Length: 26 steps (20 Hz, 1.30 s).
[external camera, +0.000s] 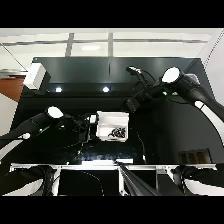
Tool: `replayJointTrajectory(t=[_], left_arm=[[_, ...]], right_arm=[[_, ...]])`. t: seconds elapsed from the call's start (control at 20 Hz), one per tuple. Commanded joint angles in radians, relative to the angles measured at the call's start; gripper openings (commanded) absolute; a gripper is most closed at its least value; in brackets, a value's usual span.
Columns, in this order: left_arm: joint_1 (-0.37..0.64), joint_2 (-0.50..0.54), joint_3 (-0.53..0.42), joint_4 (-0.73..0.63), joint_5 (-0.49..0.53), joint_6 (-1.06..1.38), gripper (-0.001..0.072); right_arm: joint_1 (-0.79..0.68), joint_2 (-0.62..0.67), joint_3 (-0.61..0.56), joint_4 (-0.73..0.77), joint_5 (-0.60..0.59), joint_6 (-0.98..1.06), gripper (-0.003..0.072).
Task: Fold the box and place the chain.
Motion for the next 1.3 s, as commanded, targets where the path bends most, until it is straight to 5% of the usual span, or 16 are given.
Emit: replayJointTrajectory(t=[0.0,0.35,0.7,1.25], left_arm=[[-0.001,0.000,0.000,0.000,0.001,0.000,0.0481],[-0.001,0.000,0.000,0.000,0.002,-0.002,0.0481],[-0.001,0.000,0.000,0.000,0.002,-0.001,0.0481],[-0.001,0.000,0.000,0.000,0.002,-0.001,0.0481]], right_arm=[[0.009,0.057,-0.007,0.018,0.066,-0.074,0.0707],[0.032,0.240,-0.325,0.124,-0.293,-0.369,0.0708],[0.082,0.250,-0.372,0.138,-0.200,-0.533,0.0717],[0.207,0.314,-0.372,-0.002,-0.179,-0.373,0.0716]])
